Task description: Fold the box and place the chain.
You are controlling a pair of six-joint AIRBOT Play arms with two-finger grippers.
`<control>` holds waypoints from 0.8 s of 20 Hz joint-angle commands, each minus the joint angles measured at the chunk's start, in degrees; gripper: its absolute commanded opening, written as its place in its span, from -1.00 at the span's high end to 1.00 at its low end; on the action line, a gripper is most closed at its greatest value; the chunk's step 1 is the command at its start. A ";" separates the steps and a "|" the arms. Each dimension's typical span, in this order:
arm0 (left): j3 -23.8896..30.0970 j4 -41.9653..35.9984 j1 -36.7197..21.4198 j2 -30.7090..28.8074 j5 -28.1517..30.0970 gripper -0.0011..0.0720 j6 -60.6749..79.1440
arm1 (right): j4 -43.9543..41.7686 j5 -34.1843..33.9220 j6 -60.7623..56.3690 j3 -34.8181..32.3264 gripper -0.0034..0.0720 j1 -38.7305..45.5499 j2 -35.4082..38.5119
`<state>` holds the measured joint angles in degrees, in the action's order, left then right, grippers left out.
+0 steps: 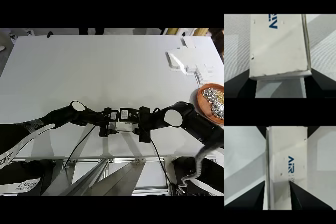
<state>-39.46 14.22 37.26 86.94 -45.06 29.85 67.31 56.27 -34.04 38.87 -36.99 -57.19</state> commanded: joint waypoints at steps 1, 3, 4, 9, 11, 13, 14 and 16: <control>-0.04 -0.09 -0.02 0.00 0.26 0.09 -0.09 | -4.17 -0.35 1.90 -0.02 0.00 0.83 2.32; -0.04 -0.09 -0.02 0.00 0.26 0.09 -0.09 | -9.09 -0.83 5.03 -0.02 0.25 2.75 2.64; -0.04 -0.07 -0.02 0.00 0.26 0.09 -0.09 | -9.64 -1.33 5.55 -0.02 0.44 3.58 2.56; -0.04 -0.09 -0.02 0.00 0.26 0.09 -0.09 | -8.83 -1.62 5.64 -0.02 0.86 5.20 1.11; -0.04 -0.09 -0.02 0.00 0.24 0.09 -0.09 | -8.85 -0.17 5.73 -0.04 0.86 5.20 -0.74; -0.04 -0.09 -0.02 0.00 0.26 0.09 -0.09 | -8.68 1.64 6.12 -0.09 0.86 4.90 -1.88; -0.04 -0.09 -0.02 0.00 0.26 0.09 -0.09 | -8.61 1.57 6.10 -0.09 0.86 4.79 -2.19; -0.04 -0.09 -0.02 0.00 0.26 0.09 -0.09 | -8.57 1.18 6.10 -0.09 0.86 4.79 -2.86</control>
<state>-39.46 14.11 37.26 86.94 -44.82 29.76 58.61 56.71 -28.21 38.83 -32.12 -58.92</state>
